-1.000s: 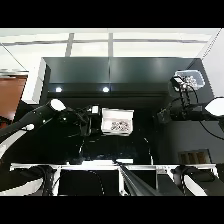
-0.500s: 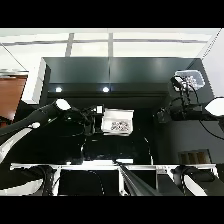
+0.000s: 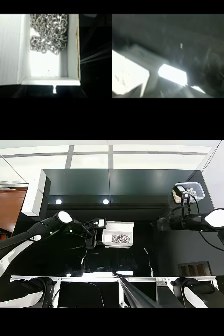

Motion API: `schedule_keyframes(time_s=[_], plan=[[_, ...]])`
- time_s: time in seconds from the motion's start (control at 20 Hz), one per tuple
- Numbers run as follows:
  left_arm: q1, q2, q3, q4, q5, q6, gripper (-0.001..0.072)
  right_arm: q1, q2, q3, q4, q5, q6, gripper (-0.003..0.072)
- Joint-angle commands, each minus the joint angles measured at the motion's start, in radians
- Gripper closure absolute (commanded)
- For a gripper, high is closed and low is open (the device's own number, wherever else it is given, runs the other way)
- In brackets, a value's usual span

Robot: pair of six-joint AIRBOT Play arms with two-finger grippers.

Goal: Fold the box and place the chain.

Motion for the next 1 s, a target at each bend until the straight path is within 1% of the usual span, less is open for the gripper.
schedule_keyframes(time_s=[0.0,0.05,0.15,0.25,0.3,0.35,0.45,0.5,0.6,0.7,0.75,0.85,0.95], plan=[[-0.001,0.000,0.001,0.000,0.001,-0.001,0.0366,0.058,-0.072,0.019,0.169,-0.202,0.051,0.0054],[-0.001,0.000,0.001,0.000,0.001,-0.001,0.0365,0.098,-0.124,0.047,0.198,-0.233,0.039,0.0055],[-0.001,0.000,0.001,0.000,0.001,-0.001,0.0365,0.179,-0.233,0.107,0.201,-0.272,0.016,0.0057],[0.000,0.000,0.001,0.000,0.001,-0.001,0.0365,0.235,-0.324,0.149,0.202,-0.265,-0.011,0.0058],[0.000,0.000,0.001,0.000,0.001,-0.001,0.0365,0.255,-0.346,0.156,0.200,-0.243,-0.057,0.0060],[0.000,0.000,0.001,0.000,0.001,-0.001,0.0365,0.263,-0.348,0.157,0.193,-0.200,-0.152,0.0091],[0.000,0.000,0.001,0.000,0.001,-0.001,0.0365,0.250,-0.334,0.183,0.118,-0.052,-0.363,0.0090],[0.000,0.000,0.001,0.000,0.001,-0.001,0.0365,0.242,-0.325,0.202,0.084,0.011,-0.404,0.0089],[0.000,0.000,0.001,0.000,0.001,-0.001,0.0365,0.238,-0.320,0.225,0.064,0.122,-0.510,0.0089],[0.000,0.000,0.001,0.000,0.000,-0.001,0.0364,0.251,-0.320,0.226,0.064,0.197,-0.640,0.0088],[-0.001,0.000,0.001,0.000,-0.002,-0.001,0.0364,0.265,-0.320,0.226,0.058,0.206,-0.699,0.0088],[-0.002,0.000,0.001,0.000,-0.003,-0.001,0.0364,0.286,-0.322,0.219,0.097,0.150,-0.757,0.0088],[-0.001,0.000,0.001,0.000,-0.003,-0.001,0.0364,0.305,-0.331,0.214,0.126,0.134,-0.801,0.0088]])
